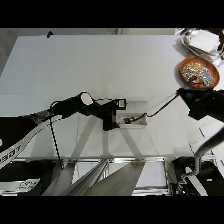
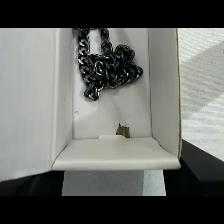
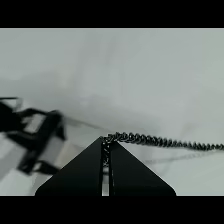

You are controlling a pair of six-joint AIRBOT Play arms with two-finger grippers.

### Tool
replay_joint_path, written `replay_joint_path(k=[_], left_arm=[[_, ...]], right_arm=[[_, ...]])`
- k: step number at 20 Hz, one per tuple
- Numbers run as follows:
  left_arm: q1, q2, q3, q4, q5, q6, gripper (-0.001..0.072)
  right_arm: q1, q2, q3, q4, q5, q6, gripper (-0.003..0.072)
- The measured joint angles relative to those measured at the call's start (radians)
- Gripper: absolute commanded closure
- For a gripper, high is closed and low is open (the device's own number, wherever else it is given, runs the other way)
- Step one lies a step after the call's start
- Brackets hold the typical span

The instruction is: Fold the box and place the chain.

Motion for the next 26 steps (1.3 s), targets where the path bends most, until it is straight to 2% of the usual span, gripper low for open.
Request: replay_joint_path(k=[5, 11, 18, 21, 26], left_arm=[[0.0, 0.0, 0.0, 0.0, 0.0, 0.0, 0.0396], [0.0, 0.0, 0.0, 0.0, 0.0, 0.0, 0.0396], [0.0, 0.0, 0.0, 0.0, 0.0, 0.0, 0.0396], [0.0, 0.0, 0.0, 0.0, 0.0, 0.0, 0.0396], [0.0, 0.0, 0.0, 0.0, 0.0, 0.0, 0.0396]], right_arm=[[0.106, 0.003, 0.0, 0.128, -0.004, -0.01, 0.0676], [0.222, -0.024, 0.0, 0.205, -0.134, -0.022, 0.0676], [0.341, -0.103, 0.0, 0.225, -0.282, -0.049, 0.0676], [0.36, -0.132, 0.0, 0.185, -0.268, -0.05, 0.0676], [0.37, -0.213, 0.0, 0.078, -0.15, -0.012, 0.0676]])
